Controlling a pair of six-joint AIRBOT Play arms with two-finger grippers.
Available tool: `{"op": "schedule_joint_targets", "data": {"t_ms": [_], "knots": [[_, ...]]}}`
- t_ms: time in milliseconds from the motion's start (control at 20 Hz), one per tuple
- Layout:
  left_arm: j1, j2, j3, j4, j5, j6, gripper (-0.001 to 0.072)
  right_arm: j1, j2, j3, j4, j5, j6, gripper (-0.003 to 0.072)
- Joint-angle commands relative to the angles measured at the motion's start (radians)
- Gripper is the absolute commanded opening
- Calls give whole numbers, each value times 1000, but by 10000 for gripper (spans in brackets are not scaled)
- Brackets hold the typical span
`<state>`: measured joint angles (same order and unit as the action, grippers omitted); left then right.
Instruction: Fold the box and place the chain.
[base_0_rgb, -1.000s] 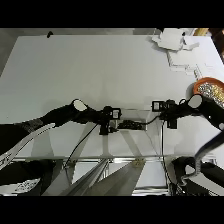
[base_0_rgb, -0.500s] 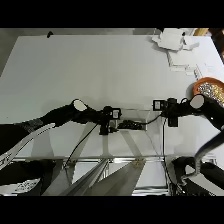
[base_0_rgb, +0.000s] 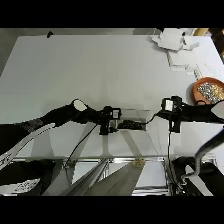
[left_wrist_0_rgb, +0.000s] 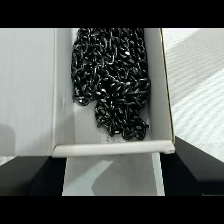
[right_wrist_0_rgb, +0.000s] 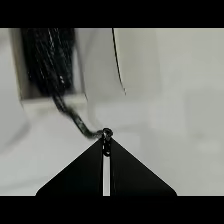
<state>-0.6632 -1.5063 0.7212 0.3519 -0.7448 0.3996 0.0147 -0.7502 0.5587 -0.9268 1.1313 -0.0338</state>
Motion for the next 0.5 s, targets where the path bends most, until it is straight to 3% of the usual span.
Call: {"op": "schedule_joint_targets", "data": {"t_ms": [0,200,450], "knots": [[1,0,0,0,0,0,254,29,56,1,299,85,5,19],[1,0,0,0,0,0,254,150,44,-4,324,74,8,19],[1,0,0,0,0,0,254,285,-74,-5,338,-129,13,20]]}}
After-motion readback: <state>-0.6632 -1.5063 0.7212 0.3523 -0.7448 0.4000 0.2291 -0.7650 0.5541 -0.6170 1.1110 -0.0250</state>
